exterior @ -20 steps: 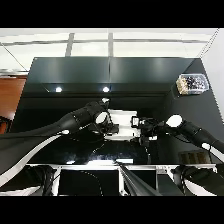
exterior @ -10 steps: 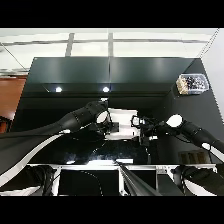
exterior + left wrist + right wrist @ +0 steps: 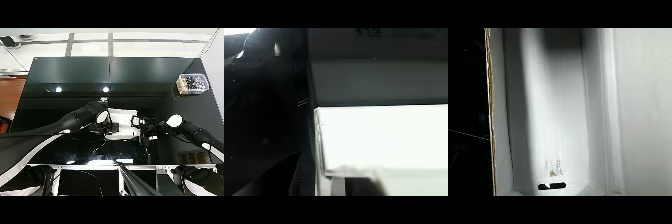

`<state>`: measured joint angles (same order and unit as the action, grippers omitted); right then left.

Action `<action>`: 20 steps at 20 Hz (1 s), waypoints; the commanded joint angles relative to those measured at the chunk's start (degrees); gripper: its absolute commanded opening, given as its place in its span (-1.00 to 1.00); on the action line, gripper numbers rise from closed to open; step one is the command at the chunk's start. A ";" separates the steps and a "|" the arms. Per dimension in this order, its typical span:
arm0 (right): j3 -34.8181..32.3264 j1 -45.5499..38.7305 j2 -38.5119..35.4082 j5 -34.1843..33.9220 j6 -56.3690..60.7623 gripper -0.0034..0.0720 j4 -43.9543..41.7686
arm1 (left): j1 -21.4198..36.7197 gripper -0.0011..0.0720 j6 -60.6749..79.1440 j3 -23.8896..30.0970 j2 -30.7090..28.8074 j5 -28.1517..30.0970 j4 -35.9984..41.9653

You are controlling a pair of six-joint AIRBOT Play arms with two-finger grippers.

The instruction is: Fold the box and place the chain.

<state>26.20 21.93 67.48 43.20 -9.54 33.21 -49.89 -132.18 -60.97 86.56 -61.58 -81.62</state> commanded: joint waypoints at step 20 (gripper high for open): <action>0.04 0.00 -0.02 0.04 0.00 -0.38 0.00 | 0.00 0.02 -0.04 -0.13 -0.04 0.83 -0.33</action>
